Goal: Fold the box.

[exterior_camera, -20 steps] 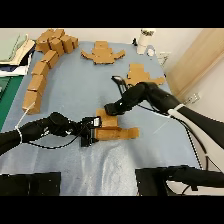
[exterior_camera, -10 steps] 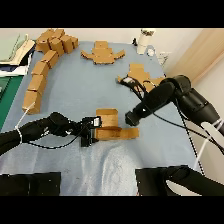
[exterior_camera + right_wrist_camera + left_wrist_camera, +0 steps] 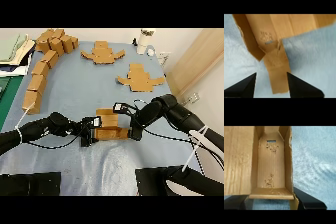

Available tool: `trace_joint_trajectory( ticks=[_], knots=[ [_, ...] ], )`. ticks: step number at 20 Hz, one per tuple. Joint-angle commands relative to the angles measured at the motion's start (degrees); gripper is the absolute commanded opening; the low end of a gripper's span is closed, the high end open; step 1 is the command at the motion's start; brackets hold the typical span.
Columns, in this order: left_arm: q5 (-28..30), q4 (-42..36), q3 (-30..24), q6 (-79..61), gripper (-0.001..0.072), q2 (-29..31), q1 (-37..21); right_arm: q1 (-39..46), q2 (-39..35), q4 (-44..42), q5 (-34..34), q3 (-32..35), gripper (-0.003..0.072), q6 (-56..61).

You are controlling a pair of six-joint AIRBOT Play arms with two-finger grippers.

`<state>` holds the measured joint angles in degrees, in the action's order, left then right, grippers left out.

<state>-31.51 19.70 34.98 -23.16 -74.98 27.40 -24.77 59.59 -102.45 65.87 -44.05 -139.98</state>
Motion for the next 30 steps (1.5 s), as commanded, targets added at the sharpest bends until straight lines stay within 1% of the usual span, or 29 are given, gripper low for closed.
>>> trace_joint_trajectory(
  ticks=[1, 4, 10, 12, 14, 16, 17, 18, 23, 28, 30],
  knots=[
    [0.02, 0.02, -0.02, 0.00, 0.0525, 0.04, 0.02, -0.76, 2.23, -2.54, -5.35, 1.55, 0.0610, -9.60],
    [0.02, 0.02, -0.04, 0.00, 0.0525, 0.04, 0.02, -1.97, 3.61, -3.19, -8.09, 1.53, 0.0613, -13.64],
    [0.02, 0.02, -0.02, -0.02, 0.0525, 0.02, 0.02, -2.80, 4.66, -3.63, -7.96, 1.53, 0.0612, -14.14],
    [0.02, 0.02, -0.02, 0.00, 0.0525, 0.04, 0.02, -2.86, 4.68, -3.65, -8.02, 1.53, 0.0591, -14.14],
    [0.02, 0.02, -0.02, -0.02, 0.0525, 0.02, 0.02, -2.86, 4.68, -3.89, -8.00, 1.53, 0.0382, -14.14],
    [0.02, 0.02, -0.04, 0.00, 0.0525, 0.02, 0.02, -2.86, 4.68, -4.52, -8.41, 1.53, 0.0334, -14.21],
    [0.02, 0.02, -0.04, 0.00, 0.0525, 0.02, 0.02, -2.89, 4.68, -4.94, -8.66, 1.53, 0.0261, -14.23],
    [0.02, 0.02, -0.02, 0.00, 0.0525, 0.02, 0.02, -2.89, 4.68, -5.60, -8.87, 1.53, 0.0233, -14.58],
    [0.02, 0.02, -0.02, 0.00, 0.0524, 0.02, 0.02, -3.58, 4.68, -7.96, -9.57, 1.92, 0.0229, -14.67],
    [0.02, 0.02, -0.02, -0.02, 0.0525, 0.04, 0.02, -3.58, 4.59, -12.68, -14.62, 5.03, 0.0227, -17.59],
    [0.02, 0.02, -0.04, 0.00, 0.0525, 0.02, 0.02, -3.58, 4.59, -13.09, -16.06, 5.40, 0.0198, -18.67]
  ],
)
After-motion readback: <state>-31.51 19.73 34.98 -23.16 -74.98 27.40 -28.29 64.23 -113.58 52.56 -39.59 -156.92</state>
